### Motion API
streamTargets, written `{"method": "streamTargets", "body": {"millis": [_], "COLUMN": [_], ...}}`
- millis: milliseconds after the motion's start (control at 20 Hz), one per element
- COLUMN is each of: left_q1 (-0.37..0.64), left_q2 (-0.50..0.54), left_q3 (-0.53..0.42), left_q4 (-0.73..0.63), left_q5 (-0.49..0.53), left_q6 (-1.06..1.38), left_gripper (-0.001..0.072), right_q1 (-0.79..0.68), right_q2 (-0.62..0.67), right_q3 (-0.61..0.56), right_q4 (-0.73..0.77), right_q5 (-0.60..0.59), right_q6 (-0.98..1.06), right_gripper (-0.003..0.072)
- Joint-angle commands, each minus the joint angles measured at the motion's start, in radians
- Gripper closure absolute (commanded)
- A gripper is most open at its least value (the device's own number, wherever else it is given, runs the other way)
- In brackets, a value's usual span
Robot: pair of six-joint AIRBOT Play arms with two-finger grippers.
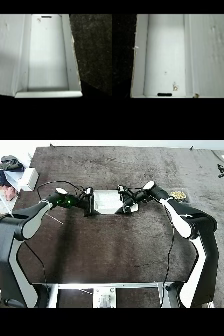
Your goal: Fold the box and place the chain.
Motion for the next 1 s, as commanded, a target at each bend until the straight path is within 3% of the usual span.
{"method": "streamTargets", "body": {"millis": [0, 600, 650, 700, 950], "left_q1": [0.001, 0.001, 0.001, 0.001, 0.001], "left_q2": [0.0, 0.0, 0.0, 0.0, 0.0], "left_q3": [0.0, 0.0, 0.0, 0.0, 0.0], "left_q4": [0.001, 0.001, 0.001, 0.001, 0.002], "left_q5": [-0.002, -0.002, -0.002, -0.002, -0.002], "left_q6": [0.0, 0.0, 0.0, 0.0, 0.0], "left_gripper": [0.0243, 0.0243, 0.0243, 0.0243, 0.0243], "right_q1": [0.0, 0.001, 0.0, 0.0, -0.026], "right_q2": [0.0, 0.0, 0.001, 0.003, 0.043], "right_q3": [0.0, 0.0, 0.0, 0.006, 0.012], "right_q4": [0.0, 0.008, 0.008, 0.008, -0.01], "right_q5": [0.0, -0.06, -0.061, -0.061, -0.023], "right_q6": [0.0, 0.0, 0.0, -0.003, 0.005], "right_gripper": [0.0308, 0.0308, 0.0264, 0.0091, 0.0089]}}
